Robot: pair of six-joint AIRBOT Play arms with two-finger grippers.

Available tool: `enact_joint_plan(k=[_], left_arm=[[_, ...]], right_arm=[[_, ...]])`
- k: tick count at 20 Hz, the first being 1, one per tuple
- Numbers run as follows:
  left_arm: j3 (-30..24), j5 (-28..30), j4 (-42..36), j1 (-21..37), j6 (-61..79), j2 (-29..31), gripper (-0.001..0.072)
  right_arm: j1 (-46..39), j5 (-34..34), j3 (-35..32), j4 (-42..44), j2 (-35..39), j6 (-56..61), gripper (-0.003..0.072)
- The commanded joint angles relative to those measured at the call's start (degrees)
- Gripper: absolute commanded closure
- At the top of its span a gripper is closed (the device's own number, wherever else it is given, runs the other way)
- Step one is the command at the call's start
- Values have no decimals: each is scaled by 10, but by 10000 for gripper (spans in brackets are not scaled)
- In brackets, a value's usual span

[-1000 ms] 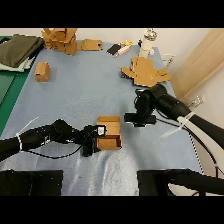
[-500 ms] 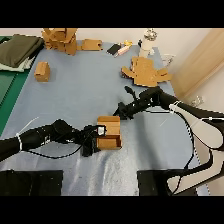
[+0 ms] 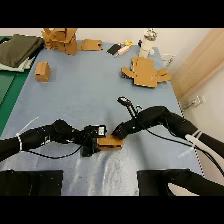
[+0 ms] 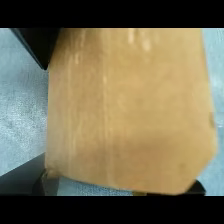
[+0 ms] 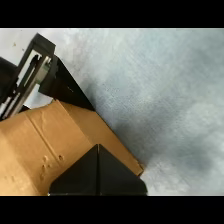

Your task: Fold the box.

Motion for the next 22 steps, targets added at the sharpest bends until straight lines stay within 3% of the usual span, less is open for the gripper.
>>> enact_joint_plan(k=[1, 4, 10, 13, 14, 15, 16, 22], left_arm=[[0, 0, 0, 0, 0, 0, 359], [0, 0, 0, 0, 0, 0, 359], [0, 0, 0, 0, 0, 0, 359], [0, 0, 0, 0, 0, 0, 359], [0, 0, 0, 0, 0, 0, 359], [0, 0, 0, 0, 0, 0, 359], [0, 0, 0, 0, 0, 0, 359], [0, 0, 0, 0, 0, 0, 359]], right_arm=[[60, 67, -33, -76, 72, -18, 683], [134, 117, -44, -114, 119, -18, 683], [258, 227, -97, -322, 184, 54, 682], [287, 231, -98, -360, 198, 50, 671], [293, 220, -98, -360, 199, 50, 566], [293, 205, -98, -357, 199, 50, 367], [293, 196, -98, -356, 199, 49, 306], [293, 178, -98, -317, 208, -12, 295]])
